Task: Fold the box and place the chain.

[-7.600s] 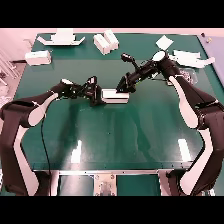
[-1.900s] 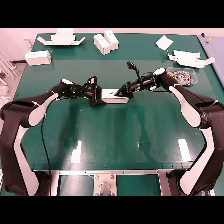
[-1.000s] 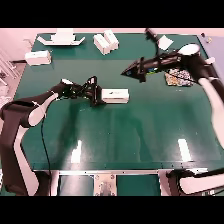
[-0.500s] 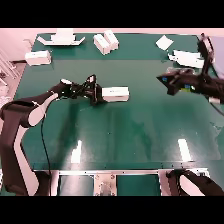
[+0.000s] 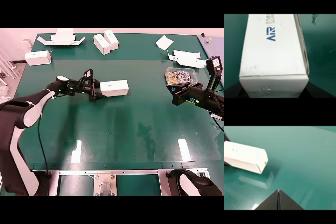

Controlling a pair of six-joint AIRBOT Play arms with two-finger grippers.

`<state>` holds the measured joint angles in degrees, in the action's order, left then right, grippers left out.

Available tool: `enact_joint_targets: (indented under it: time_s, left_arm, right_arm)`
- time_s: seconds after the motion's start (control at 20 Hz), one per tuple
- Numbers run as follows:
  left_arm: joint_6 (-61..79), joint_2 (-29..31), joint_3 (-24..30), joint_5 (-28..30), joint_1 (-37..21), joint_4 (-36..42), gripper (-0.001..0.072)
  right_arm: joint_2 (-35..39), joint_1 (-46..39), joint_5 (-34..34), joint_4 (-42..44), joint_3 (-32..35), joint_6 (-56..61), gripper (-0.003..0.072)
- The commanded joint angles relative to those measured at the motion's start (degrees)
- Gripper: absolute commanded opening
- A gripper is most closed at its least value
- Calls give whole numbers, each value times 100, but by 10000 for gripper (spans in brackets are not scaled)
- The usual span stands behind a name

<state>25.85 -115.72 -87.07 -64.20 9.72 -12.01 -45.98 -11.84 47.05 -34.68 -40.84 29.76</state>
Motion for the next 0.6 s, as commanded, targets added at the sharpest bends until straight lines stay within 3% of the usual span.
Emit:
enact_joint_targets:
  time_s: [0.0, 0.25, 0.55]
  left_arm:
    - [-675, 363, 7, 232, -247, 15, 17]
    - [-1685, 1075, 229, 1213, -876, 2, 14]
    - [-1593, 2614, 1631, 3436, -1357, 96, 14]
  right_arm:
    - [26, -17, -33, -13, 39, 7, 18]
    - [28, -15, -33, -7, 37, 28, 17]
    - [26, -15, -33, 15, 35, 33, 18]
